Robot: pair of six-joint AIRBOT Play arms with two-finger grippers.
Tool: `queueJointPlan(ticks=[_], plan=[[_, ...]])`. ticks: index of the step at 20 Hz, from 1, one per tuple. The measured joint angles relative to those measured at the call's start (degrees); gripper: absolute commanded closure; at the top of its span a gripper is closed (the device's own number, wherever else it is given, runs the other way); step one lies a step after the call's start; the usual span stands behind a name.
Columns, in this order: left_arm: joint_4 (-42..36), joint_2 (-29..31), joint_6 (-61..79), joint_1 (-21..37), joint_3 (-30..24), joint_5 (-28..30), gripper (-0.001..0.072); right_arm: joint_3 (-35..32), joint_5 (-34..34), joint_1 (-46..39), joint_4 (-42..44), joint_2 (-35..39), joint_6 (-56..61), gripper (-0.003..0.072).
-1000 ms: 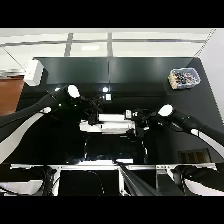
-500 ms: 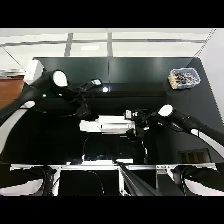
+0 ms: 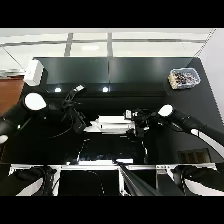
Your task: Fold the box and place the chain.
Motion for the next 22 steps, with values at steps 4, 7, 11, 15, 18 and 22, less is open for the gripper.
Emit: queueJointPlan(ticks=[4, 7, 11, 15, 18, 22], plan=[[-5.6, 0.5, 0.5, -1.2, -5.1, 3.1, 0.0685, 0.0, 0.0, 0.0, 0.0, 0.0, 0.0, 0.0229], [-11.7, -2.6, 3.6, -3.5, -6.4, 6.2, 0.0685, 0.0, 0.0, 0.0, 0.0, 0.0, 0.0, 0.0229], [-27.2, -8.3, 13.7, -6.4, -6.2, 12.2, 0.0686, 0.0, 0.0, 0.0, 0.0, 0.0, 0.0, 0.0229], [-37.6, -11.1, 21.1, -6.9, -4.5, 18.9, 0.0685, 0.0, 0.0, 0.0, 0.0, 0.0, 0.0, 0.0229], [-39.9, -11.8, 24.4, -6.0, -3.8, 22.9, 0.0686, 0.0, 0.0, 0.0, 0.0, 0.0, 0.0, 0.0229], [-29.8, -12.7, 19.9, -7.0, -1.9, 28.1, 0.0686, 0.0, -0.1, 0.0, 0.0, 0.0, 0.0, 0.0229]])
